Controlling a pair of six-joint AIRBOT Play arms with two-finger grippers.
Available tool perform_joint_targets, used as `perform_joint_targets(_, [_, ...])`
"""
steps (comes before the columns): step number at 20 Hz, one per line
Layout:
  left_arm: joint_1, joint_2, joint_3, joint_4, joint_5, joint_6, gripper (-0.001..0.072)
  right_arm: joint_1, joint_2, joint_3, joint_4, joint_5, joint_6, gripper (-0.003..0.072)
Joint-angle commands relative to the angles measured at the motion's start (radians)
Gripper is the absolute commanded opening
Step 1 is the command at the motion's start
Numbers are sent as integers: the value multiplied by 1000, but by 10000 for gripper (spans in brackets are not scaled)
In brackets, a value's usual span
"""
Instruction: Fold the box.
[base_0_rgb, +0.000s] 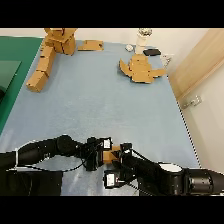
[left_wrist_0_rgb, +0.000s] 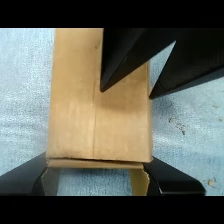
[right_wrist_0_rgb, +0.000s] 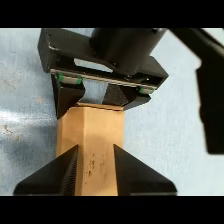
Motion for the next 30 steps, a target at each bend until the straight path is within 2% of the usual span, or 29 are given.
perform_joint_targets(1, [1,0,1,0,0,0,544,8,15,10,-9,-27,0,297])
perform_joint_targets(10, [1,0,1,0,0,0,544,8,19,14,-79,-42,0,276])
perform_joint_targets(17, [1,0,1,0,0,0,545,8,19,14,-79,-40,0,258])
perform_joint_targets(28, [1,0,1,0,0,0,545,8,-38,13,28,-14,0,257])
perform_joint_targets(30, [1,0,1,0,0,0,545,8,-55,13,51,-10,0,219])
